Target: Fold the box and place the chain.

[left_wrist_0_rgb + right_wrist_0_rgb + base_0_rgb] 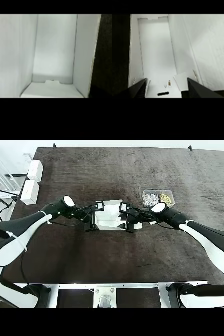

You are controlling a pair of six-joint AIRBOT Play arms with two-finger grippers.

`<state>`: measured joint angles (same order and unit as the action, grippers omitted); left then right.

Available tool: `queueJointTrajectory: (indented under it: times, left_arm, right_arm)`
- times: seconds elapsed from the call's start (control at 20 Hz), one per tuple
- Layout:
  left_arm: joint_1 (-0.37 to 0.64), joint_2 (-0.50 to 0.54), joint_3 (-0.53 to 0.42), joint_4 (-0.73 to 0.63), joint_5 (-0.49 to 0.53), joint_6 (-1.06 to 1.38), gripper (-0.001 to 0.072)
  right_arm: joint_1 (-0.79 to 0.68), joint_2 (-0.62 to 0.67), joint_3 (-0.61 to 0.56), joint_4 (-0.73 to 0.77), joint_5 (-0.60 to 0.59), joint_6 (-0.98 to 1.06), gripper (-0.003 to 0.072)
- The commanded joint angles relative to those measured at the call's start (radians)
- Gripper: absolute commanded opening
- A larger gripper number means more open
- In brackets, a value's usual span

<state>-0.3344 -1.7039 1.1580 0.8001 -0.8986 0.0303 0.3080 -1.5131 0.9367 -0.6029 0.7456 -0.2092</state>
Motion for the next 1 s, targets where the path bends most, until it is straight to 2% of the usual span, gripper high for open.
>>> queueJointTrajectory:
  times: [0.0,0.15,0.2,0.25,0.3,0.35,0.6,0.7,0.95]
  left_arm:
    - [0.001,0.000,0.000,0.000,0.000,0.001,0.0529]
    - [0.001,0.000,0.000,0.000,0.000,0.001,0.0529]
    - [0.001,0.000,0.000,0.000,0.000,0.001,0.0529]
    - [0.001,0.000,0.000,0.000,0.000,0.001,0.0529]
    - [0.001,0.000,0.000,0.000,0.000,0.001,0.0529]
    - [0.001,0.000,0.000,0.000,0.000,0.001,0.0530]
    - [0.001,0.000,0.000,0.000,0.000,0.001,0.0530]
    - [0.001,0.000,0.000,0.000,0.000,0.001,0.0529]
    - [0.001,0.000,0.000,0.000,0.000,0.001,0.0529]
  right_arm:
    - [0.002,0.000,0.000,0.001,0.011,-0.009,0.0643]
    - [-0.001,0.002,0.000,-0.005,0.014,0.005,0.0639]
    - [-0.007,0.010,0.000,-0.036,0.014,0.054,0.0498]
    - [-0.011,0.022,0.000,-0.073,0.015,0.121,0.0242]
    - [-0.019,0.040,0.000,-0.109,0.015,0.196,0.0081]
    - [-0.026,0.061,0.000,-0.134,0.022,0.271,0.0005]
    - [-0.100,0.204,0.000,-0.255,0.153,0.626,0.0006]
    - [-0.163,0.254,0.000,-0.263,0.158,0.775,0.0006]
    - [-0.363,0.273,-0.012,-0.262,0.195,1.187,0.0004]
